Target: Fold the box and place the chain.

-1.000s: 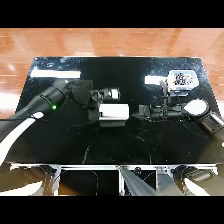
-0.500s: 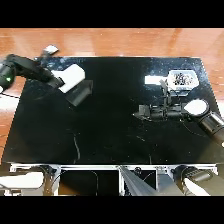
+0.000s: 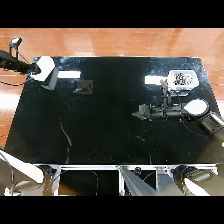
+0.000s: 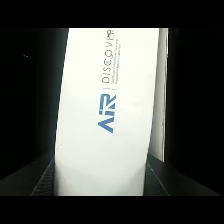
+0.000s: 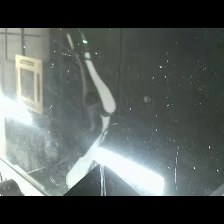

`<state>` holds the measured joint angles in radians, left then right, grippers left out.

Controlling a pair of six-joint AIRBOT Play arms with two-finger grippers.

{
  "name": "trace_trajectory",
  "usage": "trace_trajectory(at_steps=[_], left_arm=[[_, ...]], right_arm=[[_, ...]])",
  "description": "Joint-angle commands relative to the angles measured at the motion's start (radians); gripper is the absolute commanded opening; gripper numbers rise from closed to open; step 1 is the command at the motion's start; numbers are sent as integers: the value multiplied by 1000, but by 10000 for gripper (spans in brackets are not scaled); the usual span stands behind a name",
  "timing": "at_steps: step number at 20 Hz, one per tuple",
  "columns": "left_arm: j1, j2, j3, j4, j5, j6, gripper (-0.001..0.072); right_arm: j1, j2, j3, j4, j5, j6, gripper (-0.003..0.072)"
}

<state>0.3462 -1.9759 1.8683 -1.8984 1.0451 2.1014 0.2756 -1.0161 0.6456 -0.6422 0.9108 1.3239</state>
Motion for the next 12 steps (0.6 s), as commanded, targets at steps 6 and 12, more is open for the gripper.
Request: trace_trajectory(at_steps=[6,12], left_arm=[[13,-135,168,29,127,-76,22],[2,-134,170,29,126,-87,640]], right_arm=[[0,0,0,18,-17,5,35],[0,0,0,17,-14,5,35]])
